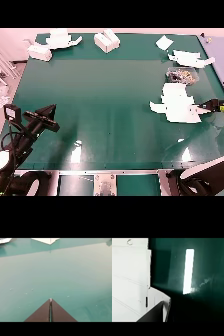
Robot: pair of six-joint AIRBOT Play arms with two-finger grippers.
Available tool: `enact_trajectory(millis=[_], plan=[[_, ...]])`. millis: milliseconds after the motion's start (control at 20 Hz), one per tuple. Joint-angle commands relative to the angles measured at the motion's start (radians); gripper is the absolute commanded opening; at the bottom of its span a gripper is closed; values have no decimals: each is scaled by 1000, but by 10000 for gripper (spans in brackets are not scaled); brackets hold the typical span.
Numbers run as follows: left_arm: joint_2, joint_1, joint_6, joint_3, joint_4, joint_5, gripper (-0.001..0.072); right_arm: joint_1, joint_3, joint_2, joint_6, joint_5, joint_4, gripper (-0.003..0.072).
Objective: Fold the box and place the chain.
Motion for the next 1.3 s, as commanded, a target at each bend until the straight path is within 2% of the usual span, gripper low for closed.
enact_trajectory(millis=[0,250,400,650,850,1050,1250], plan=[[0,0,0,0,0,2,21,1,0,-3,-15,11,2,6],[0,0,0,0,0,16,21,6,0,-3,10,61,36,4],[0,0,0,0,0,27,21,29,-3,2,121,175,77,1],[0,0,0,0,0,27,21,132,-56,77,144,166,114,0],[0,0,0,0,0,27,21,259,-66,115,166,166,262,0],[0,0,0,0,0,27,21,389,-126,184,166,88,320,0],[0,0,0,0,0,27,21,513,-275,277,143,-56,380,-1]])
